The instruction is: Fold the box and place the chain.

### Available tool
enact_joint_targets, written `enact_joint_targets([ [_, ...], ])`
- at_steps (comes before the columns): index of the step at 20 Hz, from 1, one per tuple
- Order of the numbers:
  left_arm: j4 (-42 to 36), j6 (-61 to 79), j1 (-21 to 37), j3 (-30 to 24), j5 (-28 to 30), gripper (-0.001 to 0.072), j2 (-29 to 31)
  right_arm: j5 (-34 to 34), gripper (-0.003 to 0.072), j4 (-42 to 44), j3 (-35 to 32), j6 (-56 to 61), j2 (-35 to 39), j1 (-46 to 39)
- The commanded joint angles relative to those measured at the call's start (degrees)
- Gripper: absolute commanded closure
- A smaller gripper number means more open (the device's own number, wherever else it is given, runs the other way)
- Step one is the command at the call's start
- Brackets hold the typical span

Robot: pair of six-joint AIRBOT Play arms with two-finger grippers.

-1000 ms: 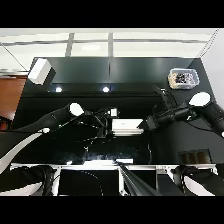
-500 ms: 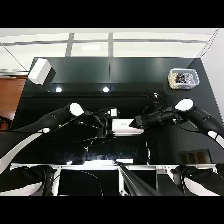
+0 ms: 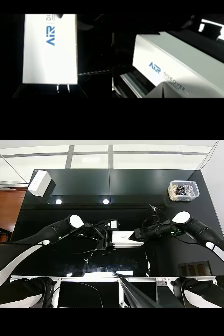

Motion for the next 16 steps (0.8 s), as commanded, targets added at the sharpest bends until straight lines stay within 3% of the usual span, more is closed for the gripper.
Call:
enact_joint_targets([
  [1, 0.00, 0.02, -0.02, -0.02, 0.00, 0.0345, 0.02, -1.29, 0.0671, -1.18, -0.04, 0.17, -0.09, 0.17],
  [11, 0.00, 0.02, -0.02, -0.02, 0.00, 0.0345, 0.02, -2.43, 0.0671, -1.03, 0.02, 0.26, -0.17, 1.88],
  [13, 0.02, 0.02, -0.02, -0.02, -0.09, 0.0345, 0.02, 2.05, 0.0671, 0.15, 1.60, 0.26, -0.17, 0.59],
  [16, 0.02, 0.00, 0.02, 0.00, -0.09, 0.0345, 0.02, 16.20, 0.0671, 0.22, 9.07, 0.31, 0.92, -3.67],
])
